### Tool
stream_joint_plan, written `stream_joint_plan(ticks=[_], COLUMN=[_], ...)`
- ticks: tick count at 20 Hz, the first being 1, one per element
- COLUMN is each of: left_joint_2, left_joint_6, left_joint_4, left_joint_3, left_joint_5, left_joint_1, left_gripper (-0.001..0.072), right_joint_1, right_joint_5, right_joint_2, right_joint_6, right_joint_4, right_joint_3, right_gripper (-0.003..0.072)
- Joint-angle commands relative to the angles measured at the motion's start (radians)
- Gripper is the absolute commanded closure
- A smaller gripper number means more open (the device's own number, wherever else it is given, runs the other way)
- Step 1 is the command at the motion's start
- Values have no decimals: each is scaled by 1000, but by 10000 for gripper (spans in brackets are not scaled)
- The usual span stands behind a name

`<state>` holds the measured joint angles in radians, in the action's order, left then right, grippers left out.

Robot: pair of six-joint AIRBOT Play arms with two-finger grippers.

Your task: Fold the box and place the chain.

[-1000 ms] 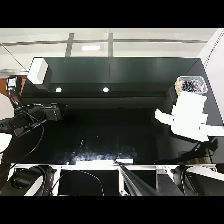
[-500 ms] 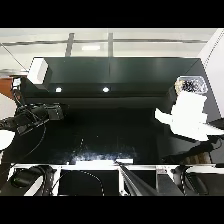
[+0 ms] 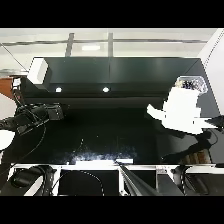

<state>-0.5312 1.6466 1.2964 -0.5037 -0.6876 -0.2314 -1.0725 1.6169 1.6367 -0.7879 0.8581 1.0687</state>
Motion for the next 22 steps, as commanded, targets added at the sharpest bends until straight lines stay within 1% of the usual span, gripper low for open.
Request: stream_joint_plan(ticks=[1, 3, 5, 8, 10, 12, 13, 16, 18, 20, 22], left_joint_2=[-1, -1, -1, 0, -1, -1, -1, -2, -3, -24, -75], left_joint_6=[0, 0, 0, 0, 0, 0, 0, 0, 0, -1, -38], left_joint_4=[0, 0, 2, -2, -18, -56, -80, -109, -111, -145, -225], left_joint_3=[0, 0, 0, 0, 0, 0, 0, 0, 0, 0, 0], left_joint_5=[1, 0, 8, 21, 22, 20, 13, -41, -90, -151, -197], left_joint_1=[0, 0, 0, 0, 0, 0, -1, -1, -1, 0, 0], left_gripper=[7, 9, 15, 23, 23, 22, 23, 23, 22, 23, 22], right_joint_1=[81, 160, 241, 382, 515, 658, 741, 977, 1120, 1236, 1336], right_joint_5=[33, 28, 16, -43, -99, -201, -274, -543, -688, -779, -818], right_joint_2=[-46, -87, -132, -208, -277, -370, -429, -608, -705, -745, -746], right_joint_6=[11, 5, 0, 5, 12, 11, 11, 35, 62, 64, 80], right_joint_4=[-32, -48, -91, -227, -312, -364, -392, -442, -452, -455, -458], right_joint_3=[-1, -18, -63, -168, -256, -347, -399, -562, -660, -724, -746], right_gripper=[627, 628, 628, 643, 643, 643, 643, 643, 643, 643, 643])
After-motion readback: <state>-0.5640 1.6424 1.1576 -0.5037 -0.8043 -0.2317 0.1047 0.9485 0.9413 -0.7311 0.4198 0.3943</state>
